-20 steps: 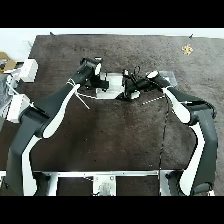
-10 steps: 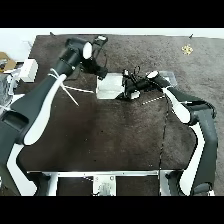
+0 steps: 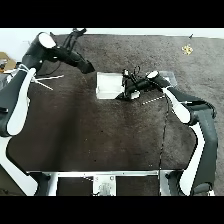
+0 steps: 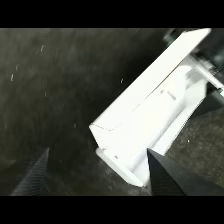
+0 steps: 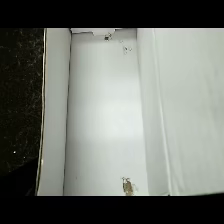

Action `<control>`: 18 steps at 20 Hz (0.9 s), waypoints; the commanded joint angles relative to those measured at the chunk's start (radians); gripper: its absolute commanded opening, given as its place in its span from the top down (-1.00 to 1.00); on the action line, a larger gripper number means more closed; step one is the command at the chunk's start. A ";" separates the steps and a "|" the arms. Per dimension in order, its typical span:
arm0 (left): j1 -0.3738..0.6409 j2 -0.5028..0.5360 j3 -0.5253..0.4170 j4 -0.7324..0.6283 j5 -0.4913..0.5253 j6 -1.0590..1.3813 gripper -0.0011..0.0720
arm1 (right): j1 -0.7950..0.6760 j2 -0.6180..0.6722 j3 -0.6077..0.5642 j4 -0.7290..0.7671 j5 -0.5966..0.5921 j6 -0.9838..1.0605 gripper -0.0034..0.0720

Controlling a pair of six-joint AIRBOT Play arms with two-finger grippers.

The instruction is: Fold the box and place the chain.

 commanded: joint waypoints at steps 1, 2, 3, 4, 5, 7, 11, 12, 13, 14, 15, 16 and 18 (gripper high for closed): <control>0.104 -0.065 -0.043 -0.296 -0.052 0.308 -0.74 | 0.001 0.000 0.000 0.000 0.000 0.000 -0.27; 0.112 -0.094 -0.043 -0.310 -0.079 0.336 -0.74 | 0.001 0.000 0.000 0.000 0.000 0.000 -0.27; 0.112 -0.127 -0.043 -0.312 -0.100 0.371 -0.74 | 0.001 0.000 0.000 0.000 0.000 0.000 -0.27; 0.112 -0.156 -0.043 -0.317 -0.110 0.418 -0.74 | 0.001 0.000 0.000 0.000 0.000 0.000 -0.27; 0.111 -0.187 -0.043 -0.331 -0.119 0.477 -0.75 | 0.001 0.000 0.000 0.000 0.000 0.000 -0.27; 0.111 -0.228 -0.045 -0.344 -0.122 0.605 -1.00 | 0.001 0.000 0.000 0.000 0.000 0.000 -0.27; 0.110 -0.275 -0.046 -0.350 -0.172 0.757 -1.00 | 0.001 0.000 0.000 0.000 0.000 0.000 -0.27; 0.106 -0.285 -0.046 -0.350 -0.167 0.812 -1.00 | 0.001 0.000 0.000 0.000 0.000 0.000 -0.27; 0.102 -0.299 -0.046 -0.349 -0.161 0.871 -1.00 | 0.001 0.000 0.000 0.000 0.000 0.000 -0.27; 0.098 -0.309 -0.046 -0.356 -0.167 0.907 -1.00 | 0.001 0.000 0.000 0.000 0.000 0.000 -0.27; 0.095 -0.316 -0.046 -0.363 -0.172 0.919 -1.00 | 0.001 0.000 0.000 0.000 0.000 0.000 -0.27; 0.089 -0.322 -0.046 -0.364 -0.178 0.928 -1.00 | 0.001 0.000 0.000 0.000 0.000 0.000 -0.27; 0.087 -0.325 -0.046 -0.369 -0.192 0.949 -1.00 | 0.001 0.000 0.000 0.000 0.000 0.000 -0.27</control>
